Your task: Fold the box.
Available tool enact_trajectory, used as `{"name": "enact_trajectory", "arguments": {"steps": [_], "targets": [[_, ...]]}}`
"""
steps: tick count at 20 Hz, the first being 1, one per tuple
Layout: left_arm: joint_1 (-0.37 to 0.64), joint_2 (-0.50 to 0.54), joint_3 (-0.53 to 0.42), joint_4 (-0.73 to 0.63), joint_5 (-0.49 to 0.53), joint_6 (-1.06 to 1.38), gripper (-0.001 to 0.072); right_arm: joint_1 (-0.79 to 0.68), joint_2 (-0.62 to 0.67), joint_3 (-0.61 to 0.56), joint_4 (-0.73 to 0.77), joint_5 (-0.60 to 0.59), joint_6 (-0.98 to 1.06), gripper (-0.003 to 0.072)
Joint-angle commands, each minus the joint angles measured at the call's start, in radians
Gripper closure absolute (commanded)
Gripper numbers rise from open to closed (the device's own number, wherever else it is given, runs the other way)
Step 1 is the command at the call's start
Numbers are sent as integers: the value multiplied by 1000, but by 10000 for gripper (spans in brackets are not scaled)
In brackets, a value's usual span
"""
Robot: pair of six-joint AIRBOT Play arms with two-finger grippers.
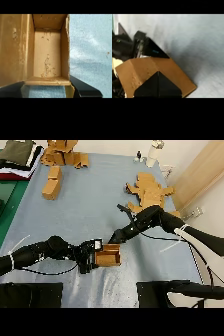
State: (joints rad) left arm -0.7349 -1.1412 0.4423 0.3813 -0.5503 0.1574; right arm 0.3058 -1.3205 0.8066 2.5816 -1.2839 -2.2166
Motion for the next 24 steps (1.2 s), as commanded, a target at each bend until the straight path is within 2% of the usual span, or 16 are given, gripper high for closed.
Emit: {"name": "enact_trajectory", "arguments": {"steps": [1, 6, 10, 13, 15, 17, 18, 19, 22, 24], "targets": [[1, 0, 0, 0, 0, 0, 260, 79, 77, -53, -17, 8, -135, 683], [1, 0, 0, 0, 0, 0, 260, 220, 265, -187, -142, 246, -148, 682], [1, 0, 0, 0, 0, 0, 260, 378, 357, -201, -365, 389, -75, 682], [1, 0, 0, 0, 0, 0, 260, 435, 442, -201, -427, 457, -69, 679], [1, 0, 0, 0, 0, 0, 260, 450, 494, -201, -460, 472, -76, 515], [1, 0, 0, 0, 0, 0, 260, 462, 528, -201, -494, 463, -126, 397], [1, 0, 0, 0, 0, 0, 260, 464, 530, -201, -522, 459, -149, 311], [1, 0, 0, 0, 0, 0, 260, 464, 527, -203, -534, 452, -201, 275], [1, 0, 0, 0, 0, 0, 260, 480, 521, -217, -529, 454, -349, 274], [1, 0, 0, 0, 0, 0, 260, 500, 521, -232, -536, 473, -412, 229]]}}
